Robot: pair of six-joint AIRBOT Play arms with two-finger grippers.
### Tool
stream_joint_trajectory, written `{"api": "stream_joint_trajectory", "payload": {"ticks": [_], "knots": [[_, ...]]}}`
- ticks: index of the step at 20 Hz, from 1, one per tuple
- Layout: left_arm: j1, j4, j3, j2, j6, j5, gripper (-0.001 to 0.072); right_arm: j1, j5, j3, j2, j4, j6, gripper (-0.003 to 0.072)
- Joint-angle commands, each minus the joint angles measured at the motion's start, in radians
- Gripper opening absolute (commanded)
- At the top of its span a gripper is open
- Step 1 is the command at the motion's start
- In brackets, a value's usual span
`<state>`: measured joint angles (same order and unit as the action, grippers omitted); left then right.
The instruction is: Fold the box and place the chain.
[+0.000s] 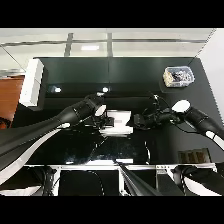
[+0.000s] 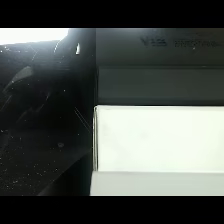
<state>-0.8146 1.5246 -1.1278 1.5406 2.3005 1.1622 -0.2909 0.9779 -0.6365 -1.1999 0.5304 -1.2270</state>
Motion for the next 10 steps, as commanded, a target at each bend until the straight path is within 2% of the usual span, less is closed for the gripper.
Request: {"api": "stream_joint_trajectory", "payload": {"ticks": [1,4,6,10], "knots": [[0.000,0.000,-0.001,0.000,0.000,-0.001,0.0028,-0.082,-0.053,-0.045,-0.001,0.102,-0.147,0.0398],[0.000,0.000,-0.001,0.001,0.000,-0.002,0.0028,-0.131,-0.061,-0.082,-0.001,0.234,-0.281,0.0399],[0.000,0.000,-0.001,0.001,0.000,-0.002,0.0028,-0.157,-0.073,-0.104,-0.001,0.284,-0.331,0.0353],[0.000,0.000,-0.001,0.001,0.000,-0.001,0.0028,-0.227,-0.093,-0.146,-0.017,0.423,-0.491,0.0353]]}}
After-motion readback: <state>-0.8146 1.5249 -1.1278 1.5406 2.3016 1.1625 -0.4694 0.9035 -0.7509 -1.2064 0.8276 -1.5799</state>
